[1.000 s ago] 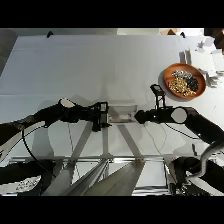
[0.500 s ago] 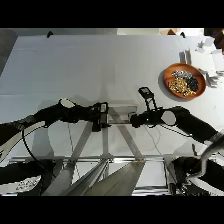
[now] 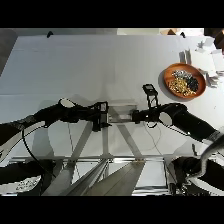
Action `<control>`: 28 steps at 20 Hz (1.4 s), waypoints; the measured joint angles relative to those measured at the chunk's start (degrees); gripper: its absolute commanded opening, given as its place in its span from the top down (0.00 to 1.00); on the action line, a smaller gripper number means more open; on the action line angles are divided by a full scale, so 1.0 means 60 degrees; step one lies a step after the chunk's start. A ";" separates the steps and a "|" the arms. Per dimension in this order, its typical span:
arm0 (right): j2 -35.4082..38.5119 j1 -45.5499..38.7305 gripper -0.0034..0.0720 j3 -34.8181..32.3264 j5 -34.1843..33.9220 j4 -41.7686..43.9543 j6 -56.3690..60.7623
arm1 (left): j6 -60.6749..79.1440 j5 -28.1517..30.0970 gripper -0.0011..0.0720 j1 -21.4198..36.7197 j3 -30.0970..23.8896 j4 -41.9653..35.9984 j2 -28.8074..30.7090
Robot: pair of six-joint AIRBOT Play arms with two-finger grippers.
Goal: Fold the box and place the chain.
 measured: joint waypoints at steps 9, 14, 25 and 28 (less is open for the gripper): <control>-0.0699 0.0022 0.42 0.0685 0.0612 -0.0357 0.0623 | 0.0004 -0.0007 0.69 0.0004 0.0000 -0.0007 0.0000; -0.0754 0.0506 0.92 0.0754 0.0525 -0.0925 0.1184 | -0.0007 -0.0073 0.69 -0.0004 0.0004 -0.0087 0.0007; -0.0627 0.0969 0.43 0.0769 0.0492 -0.1552 0.2211 | 0.0033 -0.0011 0.69 0.0004 0.0000 0.0073 0.0004; -0.0011 0.0969 0.42 0.0765 0.0900 -0.1526 0.2277 | 0.0022 -0.0011 0.69 0.0004 0.0000 0.0040 0.0004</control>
